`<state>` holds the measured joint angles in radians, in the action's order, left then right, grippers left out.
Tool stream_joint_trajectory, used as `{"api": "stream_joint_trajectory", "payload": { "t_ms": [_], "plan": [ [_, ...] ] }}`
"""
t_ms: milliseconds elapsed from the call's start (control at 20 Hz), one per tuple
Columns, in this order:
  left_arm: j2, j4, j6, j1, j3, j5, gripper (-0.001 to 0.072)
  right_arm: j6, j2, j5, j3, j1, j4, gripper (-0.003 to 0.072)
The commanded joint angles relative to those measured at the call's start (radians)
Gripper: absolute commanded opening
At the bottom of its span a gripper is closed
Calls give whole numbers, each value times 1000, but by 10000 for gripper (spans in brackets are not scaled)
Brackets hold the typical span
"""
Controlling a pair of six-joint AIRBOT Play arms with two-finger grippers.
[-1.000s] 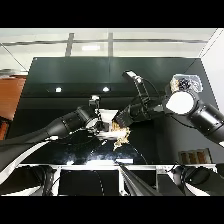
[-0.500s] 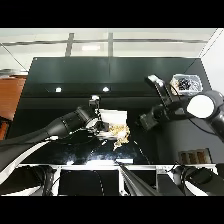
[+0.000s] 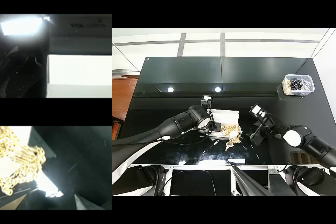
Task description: Fold the box and place the chain.
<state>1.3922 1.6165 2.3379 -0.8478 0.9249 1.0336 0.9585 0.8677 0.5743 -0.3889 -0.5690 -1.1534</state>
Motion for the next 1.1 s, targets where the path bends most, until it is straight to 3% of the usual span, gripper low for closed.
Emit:
{"api": "stream_joint_trajectory", "payload": {
  "t_ms": [0, 150, 500, 1050],
  "plan": [
    [0, -2, 0, 0, 1, 0, 31, -184, 25, -156, 45, -56, 17, 719],
    [0, -2, 0, 0, 1, 0, 31, -200, 64, -204, 45, -56, 24, 719],
    [0, -2, 0, 0, 1, 0, 31, -203, 123, -209, 44, -56, 322, 719],
    [0, -2, 0, 0, 1, -2, 31, -232, 160, -248, 44, -56, 386, 718]
  ]
}}
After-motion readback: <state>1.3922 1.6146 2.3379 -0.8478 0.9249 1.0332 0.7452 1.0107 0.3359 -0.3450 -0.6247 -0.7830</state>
